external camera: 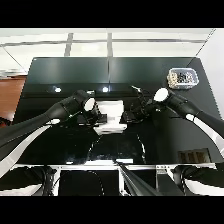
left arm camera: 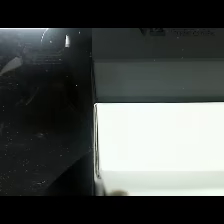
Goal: Fold the box and place the chain.
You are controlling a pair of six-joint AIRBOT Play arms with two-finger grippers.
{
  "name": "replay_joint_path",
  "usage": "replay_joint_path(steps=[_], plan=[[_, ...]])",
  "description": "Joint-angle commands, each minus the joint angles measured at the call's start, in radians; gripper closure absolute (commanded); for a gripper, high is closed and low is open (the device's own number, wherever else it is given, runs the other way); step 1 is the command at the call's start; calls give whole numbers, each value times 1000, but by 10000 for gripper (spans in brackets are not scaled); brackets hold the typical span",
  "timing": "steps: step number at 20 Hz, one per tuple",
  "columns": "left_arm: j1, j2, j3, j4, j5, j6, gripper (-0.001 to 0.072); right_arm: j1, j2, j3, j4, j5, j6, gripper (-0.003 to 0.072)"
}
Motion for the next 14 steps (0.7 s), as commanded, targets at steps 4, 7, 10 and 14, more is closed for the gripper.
replay_joint_path(steps=[4,7,10,14], plan=[[1,-1,0,1,10,0,684,108,-11,58,-170,-94,252,133],[1,-1,0,0,16,0,684,175,-19,116,-363,-80,465,220],[1,-1,0,0,16,0,685,221,-26,127,-428,-57,590,304],[1,-1,0,1,16,0,684,264,-52,169,-597,2,755,376]])
